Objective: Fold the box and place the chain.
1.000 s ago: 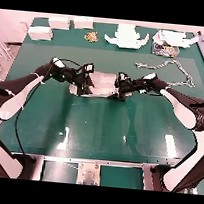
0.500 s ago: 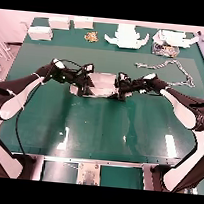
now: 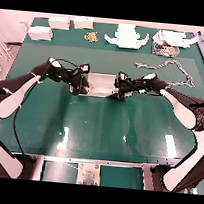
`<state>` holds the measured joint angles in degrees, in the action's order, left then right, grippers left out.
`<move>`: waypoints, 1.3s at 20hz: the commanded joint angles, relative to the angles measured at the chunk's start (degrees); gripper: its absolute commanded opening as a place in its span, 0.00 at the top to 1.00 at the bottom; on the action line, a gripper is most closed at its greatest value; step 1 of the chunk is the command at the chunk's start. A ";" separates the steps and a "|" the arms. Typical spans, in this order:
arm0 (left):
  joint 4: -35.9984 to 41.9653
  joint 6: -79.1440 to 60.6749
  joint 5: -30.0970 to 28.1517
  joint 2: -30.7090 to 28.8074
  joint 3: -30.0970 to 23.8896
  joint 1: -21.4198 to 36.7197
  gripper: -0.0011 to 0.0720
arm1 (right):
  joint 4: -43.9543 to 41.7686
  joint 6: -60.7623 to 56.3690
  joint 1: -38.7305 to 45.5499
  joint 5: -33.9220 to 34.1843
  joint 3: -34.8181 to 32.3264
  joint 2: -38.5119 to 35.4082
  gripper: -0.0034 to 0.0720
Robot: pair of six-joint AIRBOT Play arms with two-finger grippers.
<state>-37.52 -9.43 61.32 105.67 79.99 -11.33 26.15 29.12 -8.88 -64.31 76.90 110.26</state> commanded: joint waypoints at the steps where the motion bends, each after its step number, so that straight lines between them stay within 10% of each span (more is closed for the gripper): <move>1: 0.24 -0.02 0.70 -0.09 0.02 2.16 0.42 | 0.26 0.02 0.00 -0.28 0.00 -0.04 0.18; 2: 0.33 -0.07 0.90 -0.13 0.02 2.60 0.68 | 0.26 0.02 0.00 -0.26 0.00 -0.04 0.18; 6: 0.61 0.00 2.34 -0.13 1.68 2.99 0.96 | 0.26 0.02 0.00 -0.26 0.00 -0.04 0.18; 14: -0.48 18.18 1.55 -6.10 5.11 4.46 0.96 | 0.26 0.02 0.00 -0.28 0.00 -0.04 0.18; 20: -1.38 43.04 5.29 -7.91 4.81 15.85 0.96 | 0.26 0.02 0.00 -0.26 0.00 -0.04 0.18; 26: -5.68 55.04 7.41 -7.48 -3.10 18.64 0.96 | 0.26 0.02 0.00 -0.26 0.00 -0.04 0.18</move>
<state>-41.43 38.98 67.70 98.02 80.42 6.42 26.44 29.17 -8.88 -64.58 76.90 110.26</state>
